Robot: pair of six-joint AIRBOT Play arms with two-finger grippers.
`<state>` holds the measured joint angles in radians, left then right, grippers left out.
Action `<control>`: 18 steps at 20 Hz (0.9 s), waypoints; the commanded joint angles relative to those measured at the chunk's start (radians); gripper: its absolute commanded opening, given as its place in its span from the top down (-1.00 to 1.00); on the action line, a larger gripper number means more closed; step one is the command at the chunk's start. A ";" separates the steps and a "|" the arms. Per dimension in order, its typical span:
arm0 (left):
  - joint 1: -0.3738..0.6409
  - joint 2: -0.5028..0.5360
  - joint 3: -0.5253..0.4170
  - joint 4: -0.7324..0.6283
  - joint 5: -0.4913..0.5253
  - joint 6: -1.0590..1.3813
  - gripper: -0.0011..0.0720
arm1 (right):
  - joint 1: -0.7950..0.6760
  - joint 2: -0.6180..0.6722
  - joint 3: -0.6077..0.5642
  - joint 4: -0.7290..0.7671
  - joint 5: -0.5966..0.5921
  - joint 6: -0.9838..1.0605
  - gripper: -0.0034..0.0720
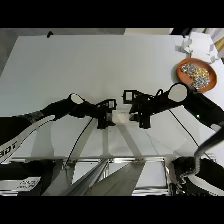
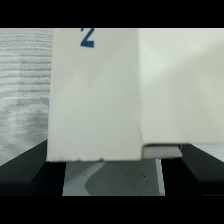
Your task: Fold the box and place the chain.
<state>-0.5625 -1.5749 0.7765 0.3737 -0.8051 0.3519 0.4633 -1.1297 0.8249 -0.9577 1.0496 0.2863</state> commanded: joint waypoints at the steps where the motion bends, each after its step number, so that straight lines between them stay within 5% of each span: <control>1: 0.000 0.000 0.000 0.000 0.000 0.000 0.40 | 0.022 0.008 -0.007 -0.024 -0.071 0.002 0.13; 10: 0.000 0.000 0.000 0.000 0.000 0.000 0.40 | 0.022 -0.003 -0.008 -0.106 -0.101 0.057 0.25; 18: 0.000 0.000 0.000 0.000 0.000 0.000 0.40 | 0.022 -0.003 -0.008 -0.107 -0.138 0.057 0.74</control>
<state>-0.5621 -1.5749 0.7769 0.3702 -0.8009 0.3489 0.4847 -1.1320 0.8177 -1.0611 0.9360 0.3416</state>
